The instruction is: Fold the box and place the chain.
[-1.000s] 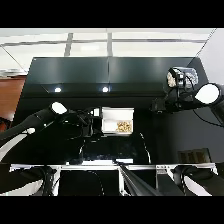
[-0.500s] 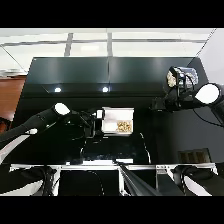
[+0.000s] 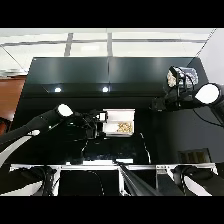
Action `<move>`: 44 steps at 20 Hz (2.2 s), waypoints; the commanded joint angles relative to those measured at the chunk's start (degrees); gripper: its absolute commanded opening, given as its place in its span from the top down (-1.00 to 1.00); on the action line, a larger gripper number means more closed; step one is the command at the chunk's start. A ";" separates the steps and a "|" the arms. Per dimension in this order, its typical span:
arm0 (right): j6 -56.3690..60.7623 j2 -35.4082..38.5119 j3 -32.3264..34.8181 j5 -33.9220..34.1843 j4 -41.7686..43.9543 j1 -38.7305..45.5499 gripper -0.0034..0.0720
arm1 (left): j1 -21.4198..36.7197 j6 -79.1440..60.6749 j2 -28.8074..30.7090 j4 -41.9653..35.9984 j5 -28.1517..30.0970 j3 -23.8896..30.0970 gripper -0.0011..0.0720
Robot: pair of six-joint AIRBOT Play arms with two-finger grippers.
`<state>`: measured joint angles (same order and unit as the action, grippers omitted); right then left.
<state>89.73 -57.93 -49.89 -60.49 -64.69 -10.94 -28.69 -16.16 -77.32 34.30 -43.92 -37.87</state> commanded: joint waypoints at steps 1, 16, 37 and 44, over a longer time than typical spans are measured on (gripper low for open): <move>-0.92 -0.87 0.02 3.65 0.15 -0.44 -0.96 | -0.35 -0.07 -0.07 1.03 0.22 0.00 -0.01; -60.19 -11.21 -3.19 -5.62 19.06 -8.17 -1.00 | -0.35 -0.09 -0.07 1.05 0.22 0.00 -0.01; -72.46 -11.37 2.25 -5.95 21.77 -12.15 -1.00 | -0.35 -0.09 -0.07 1.05 0.20 0.00 -0.01; -72.37 -11.37 2.25 -0.76 17.25 -13.60 -1.00 | -0.35 -0.09 -0.07 1.05 0.20 0.00 -0.01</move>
<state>17.34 -69.30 -47.64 -63.26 -46.46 -24.16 -29.04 -16.25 -77.34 35.35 -43.72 -37.89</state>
